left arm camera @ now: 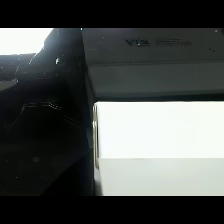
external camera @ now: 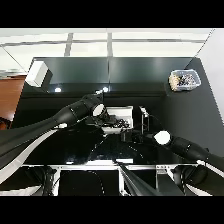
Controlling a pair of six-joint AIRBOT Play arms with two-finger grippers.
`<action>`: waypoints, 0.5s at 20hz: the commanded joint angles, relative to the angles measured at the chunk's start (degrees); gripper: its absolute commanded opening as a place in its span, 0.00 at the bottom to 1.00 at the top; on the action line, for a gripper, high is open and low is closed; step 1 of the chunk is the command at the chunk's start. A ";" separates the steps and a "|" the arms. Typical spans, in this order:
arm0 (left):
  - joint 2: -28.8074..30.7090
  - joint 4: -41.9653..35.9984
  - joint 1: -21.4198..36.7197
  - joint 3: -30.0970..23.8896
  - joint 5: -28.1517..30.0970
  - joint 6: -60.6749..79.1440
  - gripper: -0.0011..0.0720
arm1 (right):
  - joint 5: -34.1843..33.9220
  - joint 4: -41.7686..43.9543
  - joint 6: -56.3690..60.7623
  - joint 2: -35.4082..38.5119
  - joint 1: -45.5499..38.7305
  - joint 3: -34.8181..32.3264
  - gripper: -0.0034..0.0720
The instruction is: Fold the box and place the chain.
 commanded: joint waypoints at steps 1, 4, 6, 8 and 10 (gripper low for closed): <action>-0.02 0.02 0.04 0.02 -0.04 -0.04 0.06 | 0.92 0.00 0.00 0.07 0.04 0.02 0.06; -0.02 0.02 0.04 0.02 -0.02 -0.04 0.06 | 0.46 0.00 0.00 0.07 0.02 0.02 0.07; -0.02 0.02 0.04 0.02 0.00 -0.04 0.06 | -0.33 0.00 0.00 0.07 0.02 0.02 0.57; -0.02 0.02 0.07 0.02 0.00 -0.04 0.06 | -1.09 0.00 0.02 0.07 0.04 0.02 0.57; -0.02 0.00 0.04 0.02 -0.02 -0.04 0.06 | -3.04 0.13 0.04 0.04 0.04 0.02 0.56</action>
